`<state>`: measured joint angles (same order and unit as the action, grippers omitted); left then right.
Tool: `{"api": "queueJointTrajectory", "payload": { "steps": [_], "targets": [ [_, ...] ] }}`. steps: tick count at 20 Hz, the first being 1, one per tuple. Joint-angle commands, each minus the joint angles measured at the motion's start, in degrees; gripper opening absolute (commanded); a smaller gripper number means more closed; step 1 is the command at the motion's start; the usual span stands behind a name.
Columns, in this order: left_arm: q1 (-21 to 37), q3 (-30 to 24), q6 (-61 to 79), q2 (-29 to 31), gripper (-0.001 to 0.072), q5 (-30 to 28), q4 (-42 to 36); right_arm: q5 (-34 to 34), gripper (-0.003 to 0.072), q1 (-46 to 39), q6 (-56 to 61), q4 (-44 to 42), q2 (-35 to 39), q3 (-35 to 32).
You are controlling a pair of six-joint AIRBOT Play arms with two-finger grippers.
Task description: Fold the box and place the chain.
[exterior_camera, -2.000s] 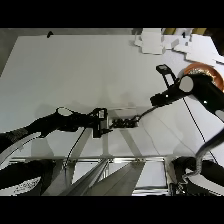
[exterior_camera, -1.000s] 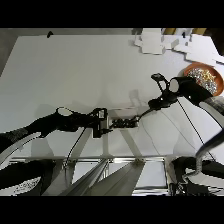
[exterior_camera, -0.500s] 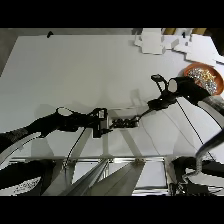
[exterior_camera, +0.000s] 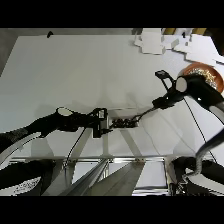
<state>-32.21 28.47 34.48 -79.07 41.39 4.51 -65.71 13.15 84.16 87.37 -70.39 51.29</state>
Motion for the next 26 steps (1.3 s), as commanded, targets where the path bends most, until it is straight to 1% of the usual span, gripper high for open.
{"api": "queueJointTrajectory", "payload": {
  "steps": [1,3,7,11,15,19,23,26],
  "targets": [
    [0.0,0.0,0.0,0.0,0.0211,0.0,0.0,-3.7,0.0016,0.0,-2.5,-3.5,8.1,0.0],
    [0.0,0.0,0.0,0.0,0.0211,0.0,0.0,-4.2,0.0016,0.0,-4.6,-8.1,13.1,0.0],
    [0.0,0.0,0.0,0.0,0.0211,0.0,0.0,-5.2,0.0016,0.0,-8.9,-20.0,22.4,0.0],
    [0.0,0.0,0.0,0.0,0.0211,0.0,0.0,-5.7,0.0016,0.1,-12.8,-29.6,27.0,0.0],
    [0.0,0.0,0.0,0.0,0.0211,0.0,0.0,-4.6,0.0016,4.1,-14.8,-36.1,27.8,0.0],
    [0.0,0.0,0.0,0.0,0.0211,0.0,0.0,1.6,0.0016,10.9,-15.7,-39.7,27.8,0.0],
    [0.0,0.0,0.0,0.0,0.0211,0.0,0.0,7.7,0.0016,16.2,-15.7,-41.5,27.7,0.0],
    [0.0,0.0,0.0,0.0,0.0211,0.0,0.0,9.0,0.0016,19.0,-15.6,-39.7,26.6,0.0]
  ]
}}
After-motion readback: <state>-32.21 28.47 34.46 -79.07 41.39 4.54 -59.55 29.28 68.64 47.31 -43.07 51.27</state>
